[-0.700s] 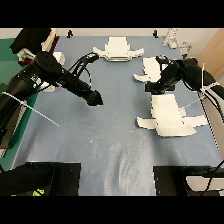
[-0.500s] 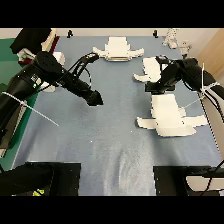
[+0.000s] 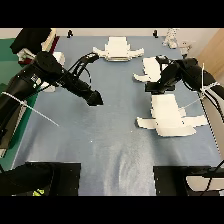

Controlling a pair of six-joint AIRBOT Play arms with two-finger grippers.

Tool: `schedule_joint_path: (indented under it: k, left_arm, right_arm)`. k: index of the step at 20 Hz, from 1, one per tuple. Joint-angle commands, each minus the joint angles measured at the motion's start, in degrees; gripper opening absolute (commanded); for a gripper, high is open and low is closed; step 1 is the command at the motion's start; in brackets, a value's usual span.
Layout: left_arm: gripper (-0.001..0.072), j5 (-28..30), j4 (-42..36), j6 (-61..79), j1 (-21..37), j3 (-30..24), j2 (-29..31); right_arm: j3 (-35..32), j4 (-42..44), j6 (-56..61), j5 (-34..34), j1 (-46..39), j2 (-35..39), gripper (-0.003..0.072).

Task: Fold the box.

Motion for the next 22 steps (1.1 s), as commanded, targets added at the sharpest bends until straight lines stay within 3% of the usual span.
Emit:
schedule_joint_path:
  k: [1,4,6,10,13,18,22]
  left_arm:
    - [0.0691,0.11,-0.04,0.02,-0.02,-0.02,-0.04]
    - [0.0690,4.20,-2.14,0.00,-0.02,-0.02,-0.04]
    - [0.0690,5.11,-4.04,0.00,-0.04,-0.02,-0.04]
    - [0.0690,6.27,-7.52,-0.02,-0.04,-0.02,-0.04]
    - [0.0690,7.78,-10.75,0.00,-0.02,-0.02,-0.04]
    - [0.0690,8.00,-11.19,-1.84,-0.02,-0.02,-0.04]
    - [0.0690,8.00,-11.19,-3.26,-0.02,-0.02,-0.04]
  right_arm:
    - [0.04,1.33,0.11,1.81,-0.02,-0.02,0.0005]
    - [0.33,9.46,0.26,1.03,-0.02,-0.02,0.0033]
    - [4.31,6.49,6.23,-5.62,-1.40,-0.02,0.0360]
    - [12.63,-9.64,7.15,-24.39,-14.45,-0.02,0.0366]
    - [11.02,-11.13,0.46,-28.96,-29.77,-0.90,0.0366]
    - [9.09,5.29,-16.41,-27.08,-49.83,-4.46,0.0366]
    - [9.09,13.97,-26.32,-29.51,-57.64,-10.91,0.0366]
